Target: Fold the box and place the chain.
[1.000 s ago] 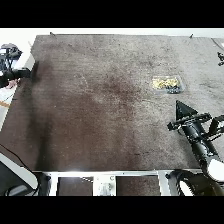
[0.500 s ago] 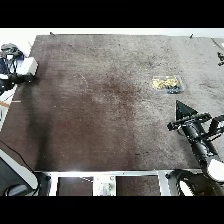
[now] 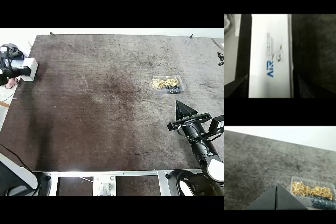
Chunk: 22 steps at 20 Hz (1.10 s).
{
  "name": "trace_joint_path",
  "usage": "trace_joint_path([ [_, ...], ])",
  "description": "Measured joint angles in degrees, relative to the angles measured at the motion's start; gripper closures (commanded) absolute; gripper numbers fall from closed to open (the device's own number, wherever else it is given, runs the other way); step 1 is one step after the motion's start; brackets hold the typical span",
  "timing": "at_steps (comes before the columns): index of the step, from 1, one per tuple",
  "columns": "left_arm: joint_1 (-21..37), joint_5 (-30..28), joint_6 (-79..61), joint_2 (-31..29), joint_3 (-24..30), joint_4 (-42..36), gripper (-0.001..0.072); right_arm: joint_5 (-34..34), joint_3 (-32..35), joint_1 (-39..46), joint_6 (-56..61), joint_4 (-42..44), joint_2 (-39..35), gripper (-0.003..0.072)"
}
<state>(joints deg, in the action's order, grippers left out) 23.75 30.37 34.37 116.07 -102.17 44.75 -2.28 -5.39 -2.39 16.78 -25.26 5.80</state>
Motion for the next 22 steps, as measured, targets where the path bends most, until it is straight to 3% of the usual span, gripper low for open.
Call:
trace_joint_path([
  [2,0.0,1.4,1.4,-3.2,-0.3,0.1,-0.0003,-0.7,0.0,0.0,0.0,0.0,0.0,0.0704],
  [3,0.0,2.1,2.1,-5.0,-0.4,0.1,0.0154,-1.1,0.0,0.0,0.0,0.0,0.0,0.0704],
  [4,0.0,3.2,3.2,-7.1,-0.4,0.1,0.0566,-1.4,0.0,0.0,0.0,0.0,0.0,0.0704],
  [5,0.0,4.4,4.2,-9.2,-0.5,0.1,0.0698,-1.5,0.0,0.0,0.0,0.0,0.0,0.0703],
  [9,0.1,9.7,5.2,-19.1,0.5,-2.9,0.0703,-2.1,0.0,0.0,0.0,0.0,0.0,0.0704],
  [13,-0.1,6.6,-0.8,-31.8,8.5,-10.4,0.0704,-2.2,0.0,0.0,0.0,0.0,0.0,0.0704],
  [17,-2.6,-1.2,-12.9,-48.4,25.6,-19.7,0.0704,-2.3,0.0,0.0,0.0,0.0,0.0,0.0704],
  [22,-10.9,-15.9,-22.1,-68.0,48.7,-24.9,0.0704,-2.5,0.0,0.0,0.0,0.0,0.0,0.0704],
])
